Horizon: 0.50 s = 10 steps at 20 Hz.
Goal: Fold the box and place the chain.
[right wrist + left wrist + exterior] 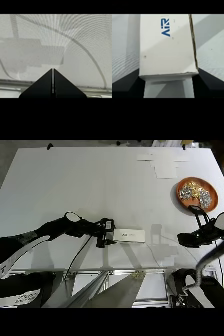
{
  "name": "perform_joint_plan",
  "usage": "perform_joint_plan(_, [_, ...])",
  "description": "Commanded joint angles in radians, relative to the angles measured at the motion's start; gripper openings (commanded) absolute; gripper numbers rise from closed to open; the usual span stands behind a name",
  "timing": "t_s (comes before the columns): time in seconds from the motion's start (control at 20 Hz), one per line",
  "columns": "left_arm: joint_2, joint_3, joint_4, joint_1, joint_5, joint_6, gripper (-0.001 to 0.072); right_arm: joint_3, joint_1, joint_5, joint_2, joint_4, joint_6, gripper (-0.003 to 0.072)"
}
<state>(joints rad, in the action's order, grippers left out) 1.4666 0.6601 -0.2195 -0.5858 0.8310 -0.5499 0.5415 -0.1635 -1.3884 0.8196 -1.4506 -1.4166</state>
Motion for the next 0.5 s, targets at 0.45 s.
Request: perform_joint_plan(0.45, [-0.497, 0.001, -0.404, 0.48, -0.045, 0.762, 0.001, 0.0, -0.001, 0.0, -0.001, 0.0, 0.0, 0.0016])
